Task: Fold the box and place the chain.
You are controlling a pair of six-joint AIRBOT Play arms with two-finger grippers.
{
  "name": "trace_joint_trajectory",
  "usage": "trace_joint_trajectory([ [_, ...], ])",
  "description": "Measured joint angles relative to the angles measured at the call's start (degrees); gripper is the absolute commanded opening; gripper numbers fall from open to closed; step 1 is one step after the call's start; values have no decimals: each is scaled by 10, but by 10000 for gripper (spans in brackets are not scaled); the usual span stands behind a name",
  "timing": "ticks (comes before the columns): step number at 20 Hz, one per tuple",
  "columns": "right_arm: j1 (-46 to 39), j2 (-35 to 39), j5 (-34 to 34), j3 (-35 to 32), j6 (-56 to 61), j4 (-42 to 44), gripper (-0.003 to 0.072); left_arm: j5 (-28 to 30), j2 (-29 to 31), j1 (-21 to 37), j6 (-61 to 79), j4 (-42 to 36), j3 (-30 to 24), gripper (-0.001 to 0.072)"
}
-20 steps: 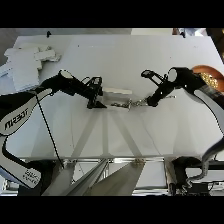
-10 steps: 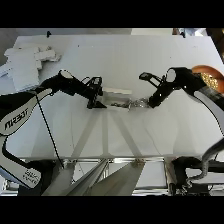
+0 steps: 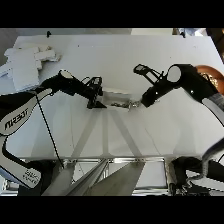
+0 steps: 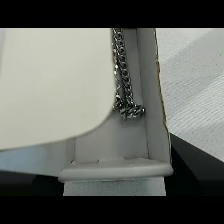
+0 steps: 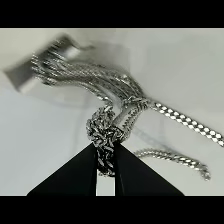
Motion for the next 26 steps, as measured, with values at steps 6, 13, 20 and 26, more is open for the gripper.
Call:
trace_joint_trajectory([
  [6, 76, 6, -51, 33, 16, 56, 6, 0, 0, 0, 0, 0, 0, 505],
  [13, 134, -2, -107, 102, 29, 73, 6, 0, 0, 0, 0, 0, 0, 505],
  [20, 148, -81, -102, 115, 32, 80, 7, 0, 0, 0, 0, 0, 0, 505],
  [26, 154, -124, -66, 115, 43, 76, 215, 0, 0, 0, 0, 0, 0, 505],
])
